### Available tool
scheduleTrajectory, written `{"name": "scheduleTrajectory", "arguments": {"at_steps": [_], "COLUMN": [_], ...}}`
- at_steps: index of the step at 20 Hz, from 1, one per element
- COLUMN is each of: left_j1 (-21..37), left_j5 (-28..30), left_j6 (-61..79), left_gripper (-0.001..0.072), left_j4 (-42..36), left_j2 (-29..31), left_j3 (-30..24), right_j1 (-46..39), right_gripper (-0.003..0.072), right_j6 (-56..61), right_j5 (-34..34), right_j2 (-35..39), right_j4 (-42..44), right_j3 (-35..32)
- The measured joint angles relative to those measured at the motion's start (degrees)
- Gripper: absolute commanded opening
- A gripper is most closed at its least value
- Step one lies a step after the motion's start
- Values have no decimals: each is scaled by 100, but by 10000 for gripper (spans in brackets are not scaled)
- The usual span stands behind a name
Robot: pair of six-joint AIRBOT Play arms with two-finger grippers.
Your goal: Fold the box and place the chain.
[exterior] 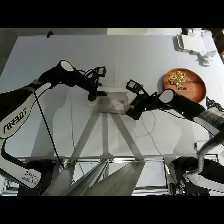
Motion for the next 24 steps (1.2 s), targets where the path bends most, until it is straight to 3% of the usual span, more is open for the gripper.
{"name": "scheduleTrajectory", "arguments": {"at_steps": [11,12,14,17,18,19,24], "left_j1": [-2,-2,-2,-2,-2,-2,-2], "left_j5": [-4,-4,-4,-4,-4,-4,-4], "left_j6": [-11,-11,-9,-7,-4,-4,-2], "left_gripper": [8,8,8,8,8,8,8], "left_j4": [-13,-11,-9,-7,-7,-7,-7], "left_j2": [0,0,0,0,0,0,0], "left_j3": [0,0,0,0,0,0,0], "right_j1": [-293,-304,-315,-269,-225,-175,79], "right_gripper": [579,530,519,553,607,708,707], "right_j6": [697,710,708,531,448,376,-424], "right_j5": [-472,-472,-466,-310,-249,-210,-111], "right_j2": [0,0,0,59,116,181,507], "right_j4": [13,9,-17,-269,-442,-616,-1250], "right_j3": [0,0,0,0,0,0,-168]}}
